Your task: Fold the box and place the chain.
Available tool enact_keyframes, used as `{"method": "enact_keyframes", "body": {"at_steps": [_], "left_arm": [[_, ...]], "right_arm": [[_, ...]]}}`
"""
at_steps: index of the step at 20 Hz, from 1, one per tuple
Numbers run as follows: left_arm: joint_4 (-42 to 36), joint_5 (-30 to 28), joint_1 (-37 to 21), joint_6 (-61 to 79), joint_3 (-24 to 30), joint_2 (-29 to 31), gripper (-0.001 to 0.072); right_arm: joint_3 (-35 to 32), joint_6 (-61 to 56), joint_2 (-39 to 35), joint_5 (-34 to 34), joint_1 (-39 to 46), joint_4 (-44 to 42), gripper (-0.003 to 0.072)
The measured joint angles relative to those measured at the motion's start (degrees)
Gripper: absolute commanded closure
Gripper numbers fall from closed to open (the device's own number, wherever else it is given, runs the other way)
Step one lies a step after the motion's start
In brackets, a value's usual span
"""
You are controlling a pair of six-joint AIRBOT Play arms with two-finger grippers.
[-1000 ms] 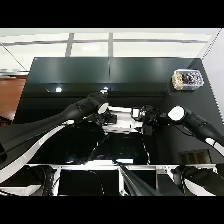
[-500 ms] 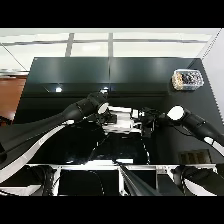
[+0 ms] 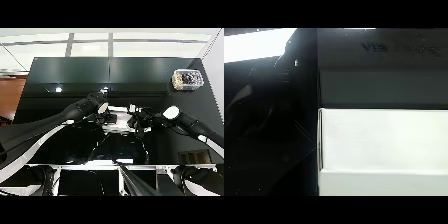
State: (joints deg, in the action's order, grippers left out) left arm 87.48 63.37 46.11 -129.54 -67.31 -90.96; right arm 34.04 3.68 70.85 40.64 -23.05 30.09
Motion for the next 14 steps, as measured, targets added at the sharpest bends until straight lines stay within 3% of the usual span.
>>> {"method": "enact_keyframes", "body": {"at_steps": [3,4,5,6,7,9,10,11,14], "left_arm": [[-0.1,-0.1,0.0,0.0,0.0,0.0,0.0683],[-0.1,-0.1,0.0,0.0,0.0,0.0,0.0683],[-0.1,-0.2,0.0,0.0,0.0,0.0,0.0683],[-0.1,-0.2,0.0,-0.1,0.0,0.0,0.0683],[-0.2,-0.2,0.0,0.0,0.0,0.0,0.0684],[-0.2,-0.2,0.0,0.0,0.0,0.0,0.0683],[-0.2,-0.2,0.0,0.0,0.0,0.0,0.0683],[-0.2,-0.2,0.0,0.0,0.0,0.0,0.0683],[-0.2,-0.3,0.0,0.0,0.0,0.0,0.0683]], "right_arm": [[0.0,-0.1,0.3,-0.4,-0.1,-0.6,0.0558],[0.0,-0.3,0.3,-0.6,-0.2,-0.7,0.0447],[0.0,-0.3,0.3,-0.7,-0.2,-0.8,0.0284],[0.0,-0.3,0.3,-0.7,-0.2,-0.8,0.0315],[0.0,-0.3,0.3,-0.8,-0.2,-0.8,0.0509],[0.0,-0.3,0.4,-0.9,-0.2,-0.9,0.0268],[0.0,-0.3,0.4,-0.9,-0.2,-0.9,0.0435],[0.0,-0.3,0.4,-1.0,-0.2,-0.9,0.0670],[0.0,-1.3,0.3,-0.9,-0.1,-0.7,0.0669]]}}
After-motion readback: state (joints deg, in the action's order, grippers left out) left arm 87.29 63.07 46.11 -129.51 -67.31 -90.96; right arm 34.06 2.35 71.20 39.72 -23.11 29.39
